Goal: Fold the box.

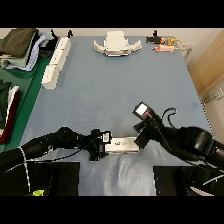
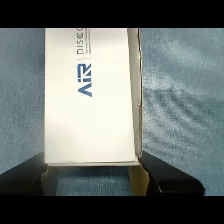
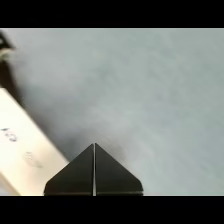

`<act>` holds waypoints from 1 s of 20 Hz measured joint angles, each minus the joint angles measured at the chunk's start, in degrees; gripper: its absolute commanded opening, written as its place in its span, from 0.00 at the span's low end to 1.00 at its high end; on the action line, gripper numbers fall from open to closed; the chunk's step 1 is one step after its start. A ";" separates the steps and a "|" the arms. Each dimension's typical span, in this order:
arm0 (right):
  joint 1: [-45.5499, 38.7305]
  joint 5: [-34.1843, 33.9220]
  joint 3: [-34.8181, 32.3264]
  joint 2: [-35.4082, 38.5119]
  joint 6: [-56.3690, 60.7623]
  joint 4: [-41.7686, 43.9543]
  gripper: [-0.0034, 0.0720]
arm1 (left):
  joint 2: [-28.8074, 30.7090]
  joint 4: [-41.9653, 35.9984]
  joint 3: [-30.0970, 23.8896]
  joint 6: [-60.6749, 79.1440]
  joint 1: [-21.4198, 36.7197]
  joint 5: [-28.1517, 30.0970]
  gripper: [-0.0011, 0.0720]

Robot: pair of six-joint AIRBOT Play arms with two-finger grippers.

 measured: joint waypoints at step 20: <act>-12.76 -36.52 12.15 -7.39 3.61 3.93 0.07 | 0.09 0.02 1.03 -0.02 0.00 0.09 0.73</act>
